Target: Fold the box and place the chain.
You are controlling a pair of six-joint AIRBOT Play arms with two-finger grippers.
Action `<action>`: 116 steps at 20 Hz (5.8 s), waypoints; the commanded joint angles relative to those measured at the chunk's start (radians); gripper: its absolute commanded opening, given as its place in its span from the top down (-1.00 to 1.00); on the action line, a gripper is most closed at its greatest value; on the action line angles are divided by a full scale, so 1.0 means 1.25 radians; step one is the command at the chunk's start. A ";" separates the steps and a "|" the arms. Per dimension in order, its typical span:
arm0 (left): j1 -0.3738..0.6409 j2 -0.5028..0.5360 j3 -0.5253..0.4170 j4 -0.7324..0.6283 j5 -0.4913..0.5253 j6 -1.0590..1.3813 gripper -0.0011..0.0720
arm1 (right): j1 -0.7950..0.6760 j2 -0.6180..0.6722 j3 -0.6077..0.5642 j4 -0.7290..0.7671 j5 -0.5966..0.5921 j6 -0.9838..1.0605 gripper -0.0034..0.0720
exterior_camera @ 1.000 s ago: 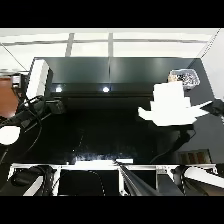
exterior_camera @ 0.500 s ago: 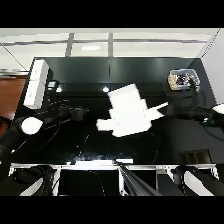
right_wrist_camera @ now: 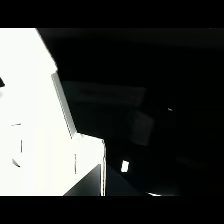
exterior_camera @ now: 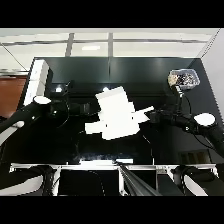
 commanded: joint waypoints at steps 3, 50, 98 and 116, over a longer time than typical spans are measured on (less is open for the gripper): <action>0.008 -0.172 0.109 -0.071 -0.145 0.182 -0.93 | 0.012 0.003 -0.003 -0.002 -0.009 0.002 0.86; -0.257 -0.096 0.131 0.260 0.083 0.646 0.89 | 0.144 -0.038 0.158 -0.435 0.202 -0.307 -1.00; -0.256 -0.099 0.131 0.263 0.069 0.670 0.89 | 0.214 -0.170 0.154 -0.178 0.089 -0.651 -1.00; -0.256 -0.099 0.131 0.263 0.069 0.670 0.89 | 0.199 -0.264 0.119 -0.146 0.067 -0.797 -1.00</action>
